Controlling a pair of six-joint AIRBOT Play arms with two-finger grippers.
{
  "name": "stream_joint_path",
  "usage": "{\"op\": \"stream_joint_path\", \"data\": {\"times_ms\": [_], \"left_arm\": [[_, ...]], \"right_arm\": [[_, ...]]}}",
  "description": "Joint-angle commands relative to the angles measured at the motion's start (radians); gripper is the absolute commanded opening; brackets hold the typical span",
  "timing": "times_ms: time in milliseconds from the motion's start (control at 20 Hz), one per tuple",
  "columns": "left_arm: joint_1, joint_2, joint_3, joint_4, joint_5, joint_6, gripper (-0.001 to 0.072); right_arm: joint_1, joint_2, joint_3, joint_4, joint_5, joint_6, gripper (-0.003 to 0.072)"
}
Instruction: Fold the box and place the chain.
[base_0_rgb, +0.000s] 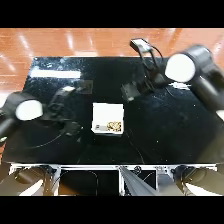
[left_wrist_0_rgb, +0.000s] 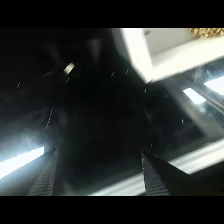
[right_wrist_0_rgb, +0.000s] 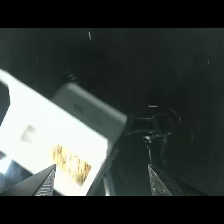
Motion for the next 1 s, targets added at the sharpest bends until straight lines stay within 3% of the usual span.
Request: {"op": "stream_joint_path", "data": {"times_ms": [0, 100, 200, 450, 600, 950], "left_arm": [[0.345, 0.229, -0.194, -0.291, -0.028, 0.266, 0.0621], [0.514, 0.299, -0.279, -0.41, -0.048, 0.368, 0.0621], [0.565, 0.306, -0.314, -0.458, -0.056, 0.418, 0.0621], [0.557, 0.22, -0.316, -0.47, 0.01, 0.473, 0.0621], [0.557, 0.145, -0.315, -0.524, 0.047, 0.513, 0.0621], [0.557, 0.019, -0.312, -0.687, 0.082, 0.627, 0.0621]], "right_arm": [[-0.049, -0.261, 0.235, 0.032, 0.036, -0.108, 0.07], [-0.073, -0.403, 0.323, 0.06, 0.057, -0.214, 0.07], [-0.077, -0.482, 0.335, 0.111, 0.093, -0.323, 0.07], [-0.074, -0.545, 0.335, 0.272, 0.13, -0.493, 0.07], [-0.051, -0.545, 0.336, 0.294, 0.213, -0.558, 0.07], [-0.025, -0.505, 0.336, 0.416, 0.308, -0.561, 0.07]]}}
